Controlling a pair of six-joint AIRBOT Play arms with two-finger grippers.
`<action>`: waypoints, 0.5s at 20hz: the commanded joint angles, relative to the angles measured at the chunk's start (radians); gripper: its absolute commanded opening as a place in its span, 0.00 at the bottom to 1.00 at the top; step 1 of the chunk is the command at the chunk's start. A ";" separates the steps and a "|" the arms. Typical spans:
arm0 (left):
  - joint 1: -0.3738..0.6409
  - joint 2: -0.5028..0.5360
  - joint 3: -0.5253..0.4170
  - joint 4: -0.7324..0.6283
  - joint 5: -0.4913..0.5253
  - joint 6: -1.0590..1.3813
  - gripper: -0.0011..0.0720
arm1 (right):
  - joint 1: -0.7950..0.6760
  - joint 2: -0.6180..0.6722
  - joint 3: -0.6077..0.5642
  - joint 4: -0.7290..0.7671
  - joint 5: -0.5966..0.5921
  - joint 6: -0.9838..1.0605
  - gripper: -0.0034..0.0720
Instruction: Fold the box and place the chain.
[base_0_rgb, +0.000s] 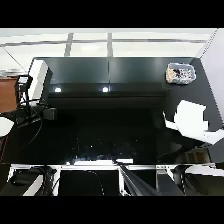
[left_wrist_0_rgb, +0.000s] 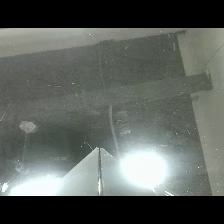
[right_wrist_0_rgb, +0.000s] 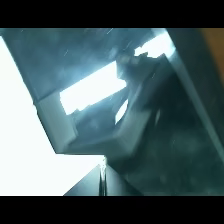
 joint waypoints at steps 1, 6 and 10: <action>0.000 0.000 0.000 0.000 0.000 0.000 0.05 | 0.066 0.024 0.007 -0.021 0.104 0.013 0.06; 0.000 0.000 0.000 0.000 0.000 0.000 0.05 | 0.266 0.222 -0.052 0.233 -0.026 0.009 0.06; 0.000 0.000 0.000 0.000 0.001 0.000 0.05 | 0.473 0.422 -0.231 0.388 -0.217 -0.015 0.06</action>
